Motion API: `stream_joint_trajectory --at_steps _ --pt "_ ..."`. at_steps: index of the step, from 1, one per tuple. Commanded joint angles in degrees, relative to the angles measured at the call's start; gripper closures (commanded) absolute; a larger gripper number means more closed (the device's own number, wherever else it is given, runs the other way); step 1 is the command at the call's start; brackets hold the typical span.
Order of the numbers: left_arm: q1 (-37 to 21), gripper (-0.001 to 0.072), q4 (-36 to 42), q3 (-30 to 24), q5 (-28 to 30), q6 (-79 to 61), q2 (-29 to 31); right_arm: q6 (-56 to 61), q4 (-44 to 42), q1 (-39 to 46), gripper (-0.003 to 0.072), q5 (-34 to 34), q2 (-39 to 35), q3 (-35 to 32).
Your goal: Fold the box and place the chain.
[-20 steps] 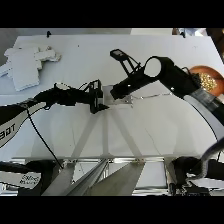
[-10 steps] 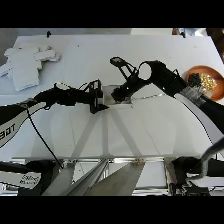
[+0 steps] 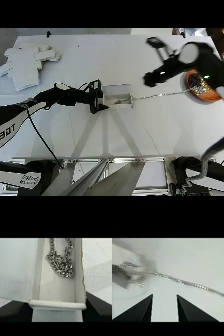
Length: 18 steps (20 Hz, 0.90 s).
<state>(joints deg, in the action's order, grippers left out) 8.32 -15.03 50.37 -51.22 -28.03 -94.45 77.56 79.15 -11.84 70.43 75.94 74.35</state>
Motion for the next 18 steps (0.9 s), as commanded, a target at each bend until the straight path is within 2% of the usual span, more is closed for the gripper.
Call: stream_joint_trajectory --at_steps 1,10,11,12,14,18 --pt "0.0 0.0186 0.0 0.0 0.0 0.0 0.0 0.5 8.6 10.6 0.0345 4.4 -2.4 0.0" --pt "0.0 0.0186 0.0 0.0 0.0 0.0 0.0 2.0 10.5 31.2 0.0333 -3.6 0.1 0.0" --pt "0.0 0.0186 0.0 0.0 0.0 0.0 0.0 2.0 10.5 32.4 0.027 -3.6 1.4 0.0" --pt "0.0 0.0186 0.0 0.0 0.0 0.0 0.0 2.0 10.9 33.4 0.0243 -3.6 3.1 0.0" --pt "0.0 0.0186 0.0 0.0 0.0 0.0 0.0 2.0 12.0 34.2 0.0243 -4.6 6.4 -0.5" --pt "0.0 0.0186 0.0 0.0 0.0 0.0 0.0 6.3 20.1 34.2 0.023 -8.4 12.0 -0.5"
